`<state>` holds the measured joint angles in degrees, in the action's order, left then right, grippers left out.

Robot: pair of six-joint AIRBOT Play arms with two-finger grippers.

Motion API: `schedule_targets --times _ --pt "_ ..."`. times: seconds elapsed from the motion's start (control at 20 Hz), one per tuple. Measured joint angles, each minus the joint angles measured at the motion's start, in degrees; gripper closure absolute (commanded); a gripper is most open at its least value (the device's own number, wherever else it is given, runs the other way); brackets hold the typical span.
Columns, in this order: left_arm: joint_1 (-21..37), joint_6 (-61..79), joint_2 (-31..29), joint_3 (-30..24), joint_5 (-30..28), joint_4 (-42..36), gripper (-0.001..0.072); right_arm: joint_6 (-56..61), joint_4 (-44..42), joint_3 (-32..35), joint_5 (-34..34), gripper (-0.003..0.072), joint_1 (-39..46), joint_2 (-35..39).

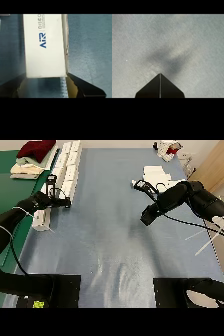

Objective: Fold the box.

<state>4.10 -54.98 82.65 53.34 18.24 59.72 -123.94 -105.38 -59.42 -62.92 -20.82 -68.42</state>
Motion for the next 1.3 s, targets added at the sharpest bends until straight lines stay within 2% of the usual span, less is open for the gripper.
schedule_targets --times 0.4,0.65,0.9,1.1,1.3 --pt "4.7 -3.2 -14.1 0.2 25.1 2.8 0.0022 0.0 0.0 0.0 0.0 0.0683 0.0 0.0" --pt "1.9 -4.2 -22.4 0.2 37.0 1.7 0.0022 0.0 0.0 0.0 0.0 0.0683 0.0 0.0" --pt "-6.6 -4.6 -24.8 0.2 41.4 -3.1 0.0022 0.0 0.0 0.0 0.0 0.0683 0.0 0.0" --pt "-13.8 -4.6 -25.3 0.2 40.3 -4.7 0.0022 0.0 0.0 0.0 0.0 0.0683 0.0 0.0" --pt "-17.6 -4.6 -25.4 0.2 39.7 -5.4 0.0022 0.0 0.0 0.0 0.0 0.0683 0.0 0.0"
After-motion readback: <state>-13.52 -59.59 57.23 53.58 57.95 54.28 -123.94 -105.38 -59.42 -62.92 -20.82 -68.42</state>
